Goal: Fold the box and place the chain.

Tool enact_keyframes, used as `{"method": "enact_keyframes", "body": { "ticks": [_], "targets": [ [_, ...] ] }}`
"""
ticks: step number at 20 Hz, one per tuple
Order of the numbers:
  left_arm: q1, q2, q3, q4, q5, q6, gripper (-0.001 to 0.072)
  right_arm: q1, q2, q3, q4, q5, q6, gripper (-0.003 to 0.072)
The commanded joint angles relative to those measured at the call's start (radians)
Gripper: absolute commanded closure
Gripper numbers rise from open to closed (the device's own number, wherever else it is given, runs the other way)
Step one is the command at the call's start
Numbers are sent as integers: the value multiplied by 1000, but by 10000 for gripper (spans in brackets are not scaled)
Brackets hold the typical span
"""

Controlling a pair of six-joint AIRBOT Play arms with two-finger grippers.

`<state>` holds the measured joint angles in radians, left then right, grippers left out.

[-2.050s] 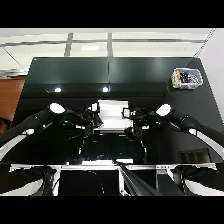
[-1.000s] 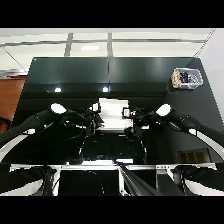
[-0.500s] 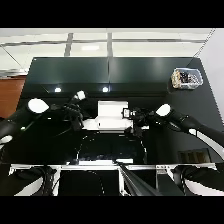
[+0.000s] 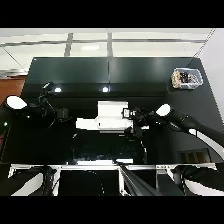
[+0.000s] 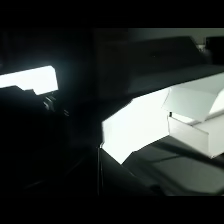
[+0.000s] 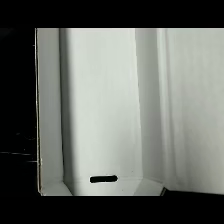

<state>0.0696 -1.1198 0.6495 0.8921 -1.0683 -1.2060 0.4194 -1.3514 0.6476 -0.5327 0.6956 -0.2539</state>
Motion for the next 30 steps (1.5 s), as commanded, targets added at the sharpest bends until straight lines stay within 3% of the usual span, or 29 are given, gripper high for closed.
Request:
{"method": "enact_keyframes", "body": {
  "ticks": [1,6,11,22,24,26,28,30],
  "targets": [
    [84,-122,0,-110,-79,-104,685,0,-1,0,0,0,0,213],
    [71,-251,0,-152,-83,-15,685,0,-1,0,0,0,0,212],
    [71,-347,0,-339,-169,246,686,0,-1,0,0,0,0,213],
    [-69,-373,3,-328,-92,321,672,0,-1,0,0,0,0,213],
    [-80,-373,6,-330,-107,328,489,0,-1,0,0,0,0,213],
    [-79,-373,18,-341,-141,352,204,0,-1,0,0,0,0,212],
    [-78,-373,41,-355,-177,354,95,0,-1,0,0,0,0,213],
    [-78,-373,63,-354,-191,354,59,0,-1,0,0,0,0,212]
  ]
}}
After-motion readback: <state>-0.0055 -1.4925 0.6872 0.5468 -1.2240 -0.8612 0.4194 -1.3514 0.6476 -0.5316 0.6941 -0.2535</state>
